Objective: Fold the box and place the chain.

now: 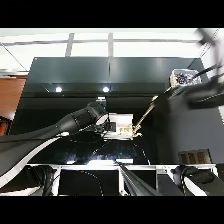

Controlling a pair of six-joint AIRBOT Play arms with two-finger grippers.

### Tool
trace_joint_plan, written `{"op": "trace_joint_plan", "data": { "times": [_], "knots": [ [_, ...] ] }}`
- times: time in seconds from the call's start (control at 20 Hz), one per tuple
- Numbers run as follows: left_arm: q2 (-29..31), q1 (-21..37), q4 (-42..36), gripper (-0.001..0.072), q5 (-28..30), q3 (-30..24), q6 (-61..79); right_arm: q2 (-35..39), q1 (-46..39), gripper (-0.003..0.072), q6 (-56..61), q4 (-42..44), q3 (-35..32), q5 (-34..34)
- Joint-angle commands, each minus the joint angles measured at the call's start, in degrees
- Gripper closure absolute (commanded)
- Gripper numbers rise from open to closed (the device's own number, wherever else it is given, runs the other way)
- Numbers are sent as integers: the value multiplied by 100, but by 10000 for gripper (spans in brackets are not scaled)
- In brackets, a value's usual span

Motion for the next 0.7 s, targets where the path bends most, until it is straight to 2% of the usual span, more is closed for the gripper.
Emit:
{"op": "trace_joint_plan", "data": {
  "times": [0.0,0.15,0.3,0.45,0.65],
  "knots": [
    [-4,-2,0,678,2,-2,2,-162,658,677,72,111,-1027,-675],
    [-4,-2,2,678,4,-2,2,-529,927,678,28,247,-1397,-1025],
    [-4,-2,2,678,9,-2,2,-1047,1211,677,-101,455,-1421,-1482],
    [-4,-2,2,678,9,-2,0,-1394,1322,676,-103,455,-1421,-1526],
    [-4,-2,2,678,13,-2,0,-1414,1248,666,-96,439,-1429,-1539]
  ]
}}
